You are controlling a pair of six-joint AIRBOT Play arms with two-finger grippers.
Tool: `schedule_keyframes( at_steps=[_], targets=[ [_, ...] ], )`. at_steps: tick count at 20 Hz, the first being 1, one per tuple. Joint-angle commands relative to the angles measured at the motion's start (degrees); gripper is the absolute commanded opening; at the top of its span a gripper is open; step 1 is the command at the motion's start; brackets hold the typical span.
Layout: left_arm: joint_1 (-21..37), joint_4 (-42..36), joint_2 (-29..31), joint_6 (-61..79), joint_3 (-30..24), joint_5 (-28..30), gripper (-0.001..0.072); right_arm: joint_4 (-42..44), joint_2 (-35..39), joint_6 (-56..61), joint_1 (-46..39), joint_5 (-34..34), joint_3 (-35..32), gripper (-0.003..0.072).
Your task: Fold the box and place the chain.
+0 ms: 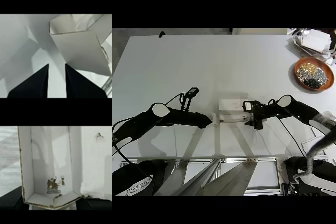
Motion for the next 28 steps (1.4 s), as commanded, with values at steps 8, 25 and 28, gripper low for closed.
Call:
schedule_keyframes(
  at_steps=[8, 25, 28],
  targets=[
    [-2.7, -7.1, 0.0, 1.8, 2.1, 2.3, 0.0279, 0.0, 0.0, 0.0, 0.0, 0.0, 0.0, 0.0296],
    [-11.8, 16.8, -8.9, -28.2, 15.3, 1.8, 0.0417, 0.0, 0.0, 0.0, 0.0, 0.0, 0.0, 0.0296],
    [-12.0, 17.8, -9.0, -29.8, 15.7, 1.8, 0.0416, 0.0, 0.0, 0.0, 0.0, 0.0, 0.0, 0.0296]
  ],
)
